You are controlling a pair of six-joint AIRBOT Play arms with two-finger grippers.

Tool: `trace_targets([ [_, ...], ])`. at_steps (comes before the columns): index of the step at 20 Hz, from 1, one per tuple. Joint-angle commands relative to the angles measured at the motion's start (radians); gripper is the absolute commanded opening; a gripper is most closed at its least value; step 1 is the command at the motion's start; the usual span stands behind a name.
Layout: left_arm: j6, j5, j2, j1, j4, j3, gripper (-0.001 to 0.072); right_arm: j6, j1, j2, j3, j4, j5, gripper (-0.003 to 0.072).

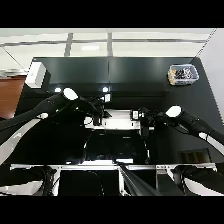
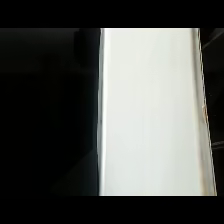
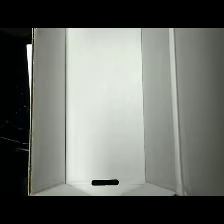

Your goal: Fold the box and place the chain.

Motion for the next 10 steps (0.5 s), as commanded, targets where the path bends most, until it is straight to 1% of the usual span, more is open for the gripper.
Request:
trace_targets([
  [1,-0.034,-0.016,-0.001,-0.001,0.065,0.003,0.0022,0.003,-0.004,-0.001,0.001,0.000,0.001,0.0711],
  [5,-0.034,-0.014,-0.004,-0.001,0.066,0.003,0.0022,0.014,-0.042,-0.001,0.000,0.002,0.019,0.0711],
  [10,-0.033,-0.013,-0.008,-0.001,0.065,0.003,0.0023,0.012,-0.033,-0.001,0.001,0.015,0.024,0.0711],
])
